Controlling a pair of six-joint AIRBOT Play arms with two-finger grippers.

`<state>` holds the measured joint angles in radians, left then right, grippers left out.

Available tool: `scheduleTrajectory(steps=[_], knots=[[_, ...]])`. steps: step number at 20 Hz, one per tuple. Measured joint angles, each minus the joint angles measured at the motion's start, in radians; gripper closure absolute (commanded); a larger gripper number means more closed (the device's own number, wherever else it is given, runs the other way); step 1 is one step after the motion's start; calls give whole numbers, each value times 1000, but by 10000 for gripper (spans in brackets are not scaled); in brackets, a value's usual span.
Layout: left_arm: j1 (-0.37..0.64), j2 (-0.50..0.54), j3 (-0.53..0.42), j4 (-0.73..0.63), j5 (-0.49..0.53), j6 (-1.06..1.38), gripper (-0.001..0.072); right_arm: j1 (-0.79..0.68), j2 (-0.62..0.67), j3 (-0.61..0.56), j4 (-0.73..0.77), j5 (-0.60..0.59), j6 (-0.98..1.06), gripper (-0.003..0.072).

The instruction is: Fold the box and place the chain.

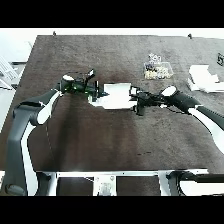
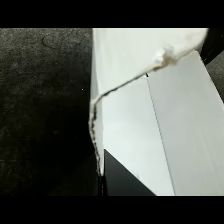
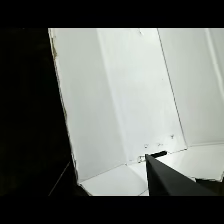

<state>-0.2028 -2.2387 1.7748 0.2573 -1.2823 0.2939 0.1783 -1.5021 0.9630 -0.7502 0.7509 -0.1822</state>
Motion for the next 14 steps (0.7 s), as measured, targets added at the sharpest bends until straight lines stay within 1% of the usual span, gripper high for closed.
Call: scheduleTrajectory(steps=[6, 10, 14], knots=[[0, 0, 0, -2, 0, 0, 690, -11, -28, 9, 69, -38, -89, 165], [0, 0, 0, -2, 0, 0, 690, -48, -27, 50, 108, 20, -114, 165], [0, 0, 0, -3, 0, 0, 690, -73, -28, 71, 130, 49, -144, 165]])
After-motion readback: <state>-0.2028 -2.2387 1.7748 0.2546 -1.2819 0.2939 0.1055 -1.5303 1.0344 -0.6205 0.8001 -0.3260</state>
